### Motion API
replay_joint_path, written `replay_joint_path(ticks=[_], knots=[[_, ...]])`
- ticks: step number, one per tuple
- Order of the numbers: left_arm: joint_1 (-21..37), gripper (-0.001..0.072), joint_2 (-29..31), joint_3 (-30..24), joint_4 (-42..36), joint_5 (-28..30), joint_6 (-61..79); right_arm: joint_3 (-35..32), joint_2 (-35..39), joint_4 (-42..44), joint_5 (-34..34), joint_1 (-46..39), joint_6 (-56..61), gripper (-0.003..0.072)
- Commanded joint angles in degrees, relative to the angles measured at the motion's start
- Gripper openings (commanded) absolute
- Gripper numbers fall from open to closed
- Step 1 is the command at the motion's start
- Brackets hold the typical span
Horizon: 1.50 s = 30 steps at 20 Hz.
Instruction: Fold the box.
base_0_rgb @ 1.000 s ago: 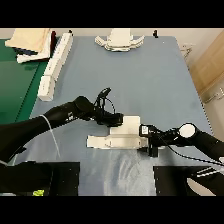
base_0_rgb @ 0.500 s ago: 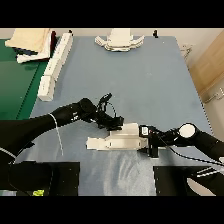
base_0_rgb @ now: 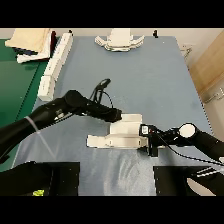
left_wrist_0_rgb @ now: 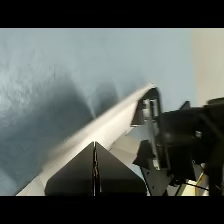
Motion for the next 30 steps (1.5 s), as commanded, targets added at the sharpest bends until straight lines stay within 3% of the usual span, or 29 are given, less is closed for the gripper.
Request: replay_joint_path(ticks=[1, 4, 7, 8, 9, 14, 16, 17, 19, 22, 30], knots=[[4.74, 0.0012, 12.39, -1.36, 6.54, -6.34, 2.10, 0.04, 0.02, -0.09, 0.35, 0.02, -0.07, 0.0578], [8.79, 0.0013, 22.25, -2.25, 19.52, -13.16, 4.44, 0.04, 0.02, -0.09, 0.35, 0.04, -0.07, 0.0578], [9.18, 0.0032, 28.85, -2.25, 30.10, -19.28, 11.37, 0.04, 0.02, -0.11, 0.35, 0.04, -0.07, 0.0577], [9.18, 0.0346, 29.97, -2.25, 30.77, -20.44, 14.86, 0.04, 0.02, -0.11, 0.35, 0.04, -0.07, 0.0577], [9.18, 0.0615, 30.53, -2.32, 30.86, -20.55, 18.25, 0.04, 0.02, -0.11, 0.35, 0.02, -0.07, 0.0577], [10.99, 0.0623, 29.68, -3.82, 28.81, -23.69, 32.54, 0.04, 0.02, -0.09, 0.33, 0.04, -0.07, 0.0578], [12.07, 0.0623, 29.46, -8.35, 26.18, -19.67, 40.85, 0.04, 0.02, -0.13, 0.31, 0.02, -0.07, 0.0578], [12.20, 0.0671, 29.16, -11.37, 22.84, -15.93, 45.38, 0.04, 0.02, -0.11, 0.33, 0.02, -0.07, 0.0578], [12.15, 0.0672, 27.85, -17.49, 14.27, -10.36, 53.46, 0.04, 0.02, -0.11, 0.33, 0.02, -0.07, 0.0578], [9.31, 0.0687, 23.08, -22.84, 7.06, -6.54, 63.36, 0.04, 0.02, -0.11, 0.22, 0.02, -0.07, 0.0578], [2.89, 0.0688, 9.92, -22.77, -0.26, 0.31, 73.24, 0.04, 0.02, -0.11, 0.22, 0.02, -0.07, 0.0577]])
